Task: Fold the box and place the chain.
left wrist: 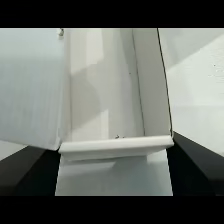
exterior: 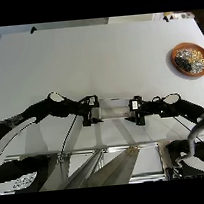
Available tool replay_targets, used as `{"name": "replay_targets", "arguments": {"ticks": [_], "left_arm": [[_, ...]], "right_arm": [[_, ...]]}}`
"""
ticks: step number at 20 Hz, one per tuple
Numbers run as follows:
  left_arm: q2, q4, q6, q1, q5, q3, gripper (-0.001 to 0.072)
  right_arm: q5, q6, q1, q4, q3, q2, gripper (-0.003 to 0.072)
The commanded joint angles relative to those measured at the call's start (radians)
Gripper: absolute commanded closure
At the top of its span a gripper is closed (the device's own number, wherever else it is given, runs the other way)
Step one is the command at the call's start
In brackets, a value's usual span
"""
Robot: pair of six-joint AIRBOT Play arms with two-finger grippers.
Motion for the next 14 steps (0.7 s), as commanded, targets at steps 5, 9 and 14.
{"name": "replay_targets", "arguments": {"ticks": [5,9,14], "left_arm": [[-0.008,-0.020,0.016,-0.013,0.003,0.001,0.0014],[-0.008,0.000,-0.090,-0.013,0.033,0.001,0.0014],[-0.008,-0.019,-0.074,-0.030,0.039,0.001,0.0015]], "right_arm": [[0.000,0.000,0.000,0.000,0.000,0.001,0.0346],[0.000,0.000,0.000,0.000,0.000,0.001,0.0346],[0.001,0.000,0.000,0.000,0.000,0.001,0.0346]]}}
